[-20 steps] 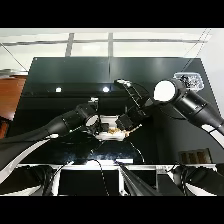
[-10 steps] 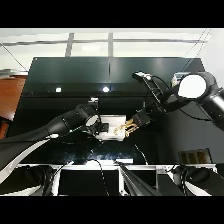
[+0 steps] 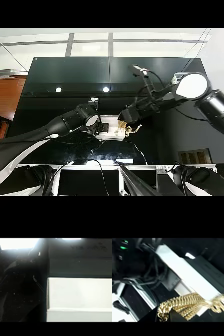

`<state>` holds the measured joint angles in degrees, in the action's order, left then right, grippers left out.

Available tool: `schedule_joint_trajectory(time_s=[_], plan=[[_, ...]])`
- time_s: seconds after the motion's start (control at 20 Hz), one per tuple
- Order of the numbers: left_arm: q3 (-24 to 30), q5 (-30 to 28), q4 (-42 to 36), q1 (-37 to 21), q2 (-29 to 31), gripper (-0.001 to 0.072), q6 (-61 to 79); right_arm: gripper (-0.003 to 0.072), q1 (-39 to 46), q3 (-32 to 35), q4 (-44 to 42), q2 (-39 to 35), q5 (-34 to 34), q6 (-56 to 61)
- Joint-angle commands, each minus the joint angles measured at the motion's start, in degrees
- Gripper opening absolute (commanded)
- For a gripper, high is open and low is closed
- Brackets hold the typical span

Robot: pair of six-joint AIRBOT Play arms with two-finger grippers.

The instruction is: Fold the box and place the chain.

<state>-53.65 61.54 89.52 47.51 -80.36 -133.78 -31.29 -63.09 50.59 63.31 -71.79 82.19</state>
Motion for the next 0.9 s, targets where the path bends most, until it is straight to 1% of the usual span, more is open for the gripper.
schedule_joint_trajectory(time_s=[0.0, 0.15, 0.25, 0.4, 0.45, 0.5, 0.55, 0.6, 0.7, 0.75, 0.85], plan=[[0.02, -0.07, 0.0, 0.0, 0.0, 0.0033, 0.02, 0.0022, -3.19, 0.04, -2.29, 3.04, 3.63, -0.52], [0.02, 0.0, -0.02, 0.02, 0.0, 0.0033, 0.02, 0.0022, -4.7, 0.04, -1.64, 6.12, 4.42, -0.63], [0.02, 0.0, 0.0, 0.0, 0.0, 0.0033, 0.02, 0.0022, -4.66, 0.04, 0.31, 7.39, 4.92, -0.59], [0.02, 0.0, 0.0, 0.0, 0.0, 0.0033, 0.02, 0.0023, -4.61, 0.04, 3.52, 7.72, 5.05, -0.57], [0.02, -0.02, 0.0, 0.0, 0.0, 0.0033, 0.02, 0.0035, -4.5, 0.04, 3.69, 7.69, 4.9, -0.59], [0.02, -0.02, 0.0, 0.0, 0.0, 0.0033, 0.02, 0.029, -4.35, 0.02, 3.67, 7.67, 4.55, -0.59], [0.02, -0.02, 0.0, 0.0, 0.0, 0.0033, 0.02, 0.0628, -3.98, 0.02, 3.69, 7.61, 3.43, -0.87], [0.02, 0.02, 0.0, 0.0, 0.0, 0.0033, 0.02, 0.0706, -3.17, 0.02, 3.67, 7.37, 1.2, -1.77], [0.02, 0.02, -0.02, 0.0, 0.0, 0.0033, 0.02, 0.0706, -0.11, 0.02, 3.69, 5.53, -3.69, -2.97], [0.02, 0.0, -0.02, 0.0, 0.0, 0.0033, 0.02, 0.0706, 1.88, 0.04, 3.91, 3.96, -5.07, -4.13], [0.02, 0.0, -0.02, 0.0, 0.0, 0.0033, 0.02, 0.0706, 6.62, 0.15, 8.57, -0.04, -5.95, -5.73]])
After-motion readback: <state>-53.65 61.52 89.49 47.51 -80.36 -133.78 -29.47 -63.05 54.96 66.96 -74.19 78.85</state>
